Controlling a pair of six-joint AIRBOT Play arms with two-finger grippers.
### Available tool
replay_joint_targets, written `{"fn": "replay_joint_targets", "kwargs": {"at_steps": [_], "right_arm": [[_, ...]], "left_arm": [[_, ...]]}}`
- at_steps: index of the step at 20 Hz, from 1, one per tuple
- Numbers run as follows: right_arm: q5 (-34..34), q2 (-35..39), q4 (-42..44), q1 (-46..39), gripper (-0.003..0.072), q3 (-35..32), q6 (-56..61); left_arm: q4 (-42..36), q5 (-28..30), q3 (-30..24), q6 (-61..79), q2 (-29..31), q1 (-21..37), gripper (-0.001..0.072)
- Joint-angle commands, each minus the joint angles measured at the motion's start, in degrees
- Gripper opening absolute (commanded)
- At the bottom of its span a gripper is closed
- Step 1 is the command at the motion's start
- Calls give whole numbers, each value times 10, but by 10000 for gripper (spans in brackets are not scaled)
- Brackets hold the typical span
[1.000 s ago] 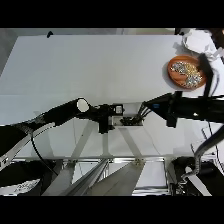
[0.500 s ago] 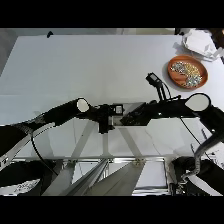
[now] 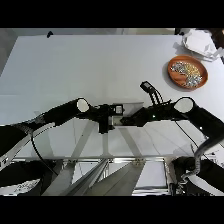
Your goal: Fold the box and place the chain.
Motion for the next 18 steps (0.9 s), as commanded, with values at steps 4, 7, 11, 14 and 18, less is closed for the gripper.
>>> {"fn": "replay_joint_targets", "kwargs": {"at_steps": [4, 7, 11, 14, 18], "right_arm": [[-7, 51, 12, 0, 203, -2, 14], [-4, 127, -31, -24, 197, -2, 20], [3, 211, -235, -109, 153, -2, 193], [6, 211, -339, -165, 154, -2, 242], [-74, 113, -335, -175, 248, -2, 229]], "left_arm": [[0, 0, 0, 0, 0, 0, 270], [0, 0, 0, 0, 0, 0, 270], [0, 0, 0, 0, 0, 0, 270], [0, 0, 0, 0, 0, 0, 270], [0, 0, 0, 0, 0, 0, 270]]}}
